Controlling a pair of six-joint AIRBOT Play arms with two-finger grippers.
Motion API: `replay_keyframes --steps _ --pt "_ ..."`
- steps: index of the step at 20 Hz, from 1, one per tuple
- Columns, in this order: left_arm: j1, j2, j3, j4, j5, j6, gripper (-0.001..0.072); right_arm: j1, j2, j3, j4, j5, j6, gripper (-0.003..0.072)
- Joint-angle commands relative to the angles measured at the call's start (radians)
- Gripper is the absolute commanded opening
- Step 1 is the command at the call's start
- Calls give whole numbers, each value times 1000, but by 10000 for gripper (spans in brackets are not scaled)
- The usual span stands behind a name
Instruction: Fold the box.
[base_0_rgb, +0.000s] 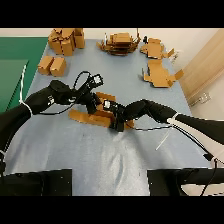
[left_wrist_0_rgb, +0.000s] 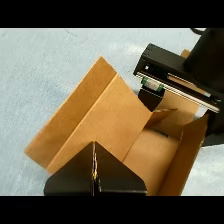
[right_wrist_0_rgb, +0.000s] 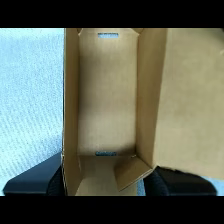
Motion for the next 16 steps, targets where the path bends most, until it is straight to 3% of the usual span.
replay_keyframes --steps 1,7,10,16 --pt "-1 -5 14 64 -15 -22 15 0 0 0 0 -2 0 220" --pt "-1 -44 29 166 -11 -123 15 0 0 0 1 -3 0 217" --pt "0 -91 97 225 -57 -157 14 0 0 0 1 -3 0 217" --pt "0 -268 369 372 -381 -234 14 0 0 0 1 -3 0 217"
